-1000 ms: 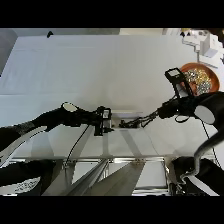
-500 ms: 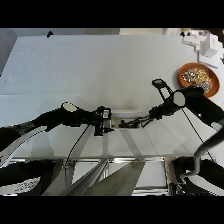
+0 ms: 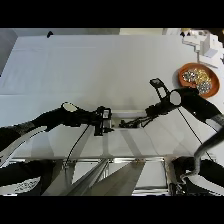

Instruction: Fold the box and place the chain.

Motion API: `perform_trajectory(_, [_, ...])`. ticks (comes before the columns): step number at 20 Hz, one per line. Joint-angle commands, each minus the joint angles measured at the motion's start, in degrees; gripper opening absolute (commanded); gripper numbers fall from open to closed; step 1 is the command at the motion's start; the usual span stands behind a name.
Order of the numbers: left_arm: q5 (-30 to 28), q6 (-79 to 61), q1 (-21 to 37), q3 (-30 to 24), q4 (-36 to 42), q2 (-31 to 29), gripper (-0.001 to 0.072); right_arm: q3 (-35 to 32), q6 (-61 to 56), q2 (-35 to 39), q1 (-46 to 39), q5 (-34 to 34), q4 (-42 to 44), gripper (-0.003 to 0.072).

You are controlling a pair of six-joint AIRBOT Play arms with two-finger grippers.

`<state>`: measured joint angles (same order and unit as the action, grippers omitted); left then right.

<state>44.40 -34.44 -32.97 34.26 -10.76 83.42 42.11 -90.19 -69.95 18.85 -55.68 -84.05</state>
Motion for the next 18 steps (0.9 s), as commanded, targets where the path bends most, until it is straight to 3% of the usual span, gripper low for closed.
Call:
perform_trajectory(1, [0.0,0.0,0.0,0.0,0.0,0.0,0.0066,-0.6,-0.8,-1.9,0.0,-1.0,0.3,0.0225])
perform_trajectory(6, [0.0,0.0,0.0,0.0,0.0,0.0,0.0066,-0.8,-0.8,-2.1,0.0,-2.0,0.2,0.0149])
perform_trajectory(8, [0.0,0.0,0.0,0.0,0.0,0.0,0.0066,-0.8,-0.8,-2.1,0.0,-2.2,0.2,0.0019])
perform_trajectory(11, [0.0,0.0,0.0,0.0,0.0,0.0,0.0066,-0.8,0.6,0.7,0.0,-3.0,0.2,0.0018])
perform_trajectory(18, [0.0,0.0,0.0,0.0,0.0,0.0,0.0066,-0.8,0.9,19.1,3.4,-7.4,0.5,0.0018])
